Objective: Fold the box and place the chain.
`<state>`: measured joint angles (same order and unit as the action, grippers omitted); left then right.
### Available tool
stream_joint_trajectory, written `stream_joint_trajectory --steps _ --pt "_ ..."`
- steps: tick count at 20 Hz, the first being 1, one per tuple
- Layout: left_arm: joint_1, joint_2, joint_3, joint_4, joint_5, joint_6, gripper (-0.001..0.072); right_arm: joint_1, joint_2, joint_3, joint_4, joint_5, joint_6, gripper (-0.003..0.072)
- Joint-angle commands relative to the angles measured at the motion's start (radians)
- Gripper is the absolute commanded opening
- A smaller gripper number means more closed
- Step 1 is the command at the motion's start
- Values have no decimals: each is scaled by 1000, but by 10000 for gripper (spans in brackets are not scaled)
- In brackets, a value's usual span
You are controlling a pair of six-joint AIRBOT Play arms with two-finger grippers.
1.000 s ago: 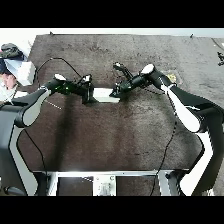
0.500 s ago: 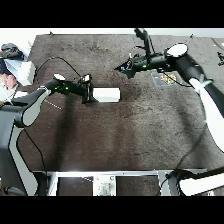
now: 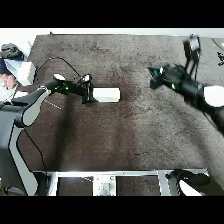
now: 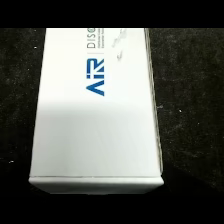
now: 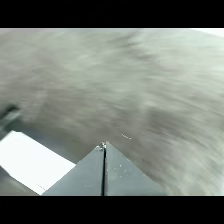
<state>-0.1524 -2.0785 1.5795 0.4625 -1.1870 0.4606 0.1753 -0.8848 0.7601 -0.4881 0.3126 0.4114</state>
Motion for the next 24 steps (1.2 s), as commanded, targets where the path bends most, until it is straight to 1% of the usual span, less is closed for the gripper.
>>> stream_joint_trajectory --steps 1,3,5,6,7,9,10,11,12,15,16,17,18,19,23,24 --pt "-1 0 1 -1 -2 0 323 0 209 -268 -5 -265 2 12" --pt "-1 0 1 0 -1 0 324 0 258 -324 -5 -289 1 12" --pt "-1 0 1 0 -3 0 323 0 264 -341 -5 -313 1 12" --pt "-1 0 1 -27 -6 -3 218 0 264 -341 -5 -314 1 12" --pt "0 2 1 -48 -11 -35 21 0 264 -341 -5 -314 1 12" --pt "1 16 7 -84 10 -71 12 0 264 -341 -5 -313 1 13" --pt "3 27 18 -110 42 -126 11 0 264 -341 -5 -313 1 12" --pt "3 46 26 -126 98 -187 10 0 264 -341 -5 -313 1 13" --pt "3 78 34 -127 176 -243 9 0 264 -341 -5 -313 2 12" --pt "6 194 34 -98 593 -445 6 0 264 -341 -5 -313 2 13" --pt "18 234 32 -88 711 -515 6 0 264 -341 -5 -313 2 13" --pt "36 266 31 -73 781 -590 6 0 264 -341 -5 -313 2 12" --pt "65 293 31 -44 810 -684 6 0 264 -341 -5 -313 2 12" --pt "103 311 31 11 804 -793 6 0 264 -341 -5 -313 2 12" --pt "260 325 28 346 710 -1173 6 0 264 -341 -5 -313 2 13" --pt "292 325 14 414 707 -1245 6 0 264 -341 -5 -313 2 13"
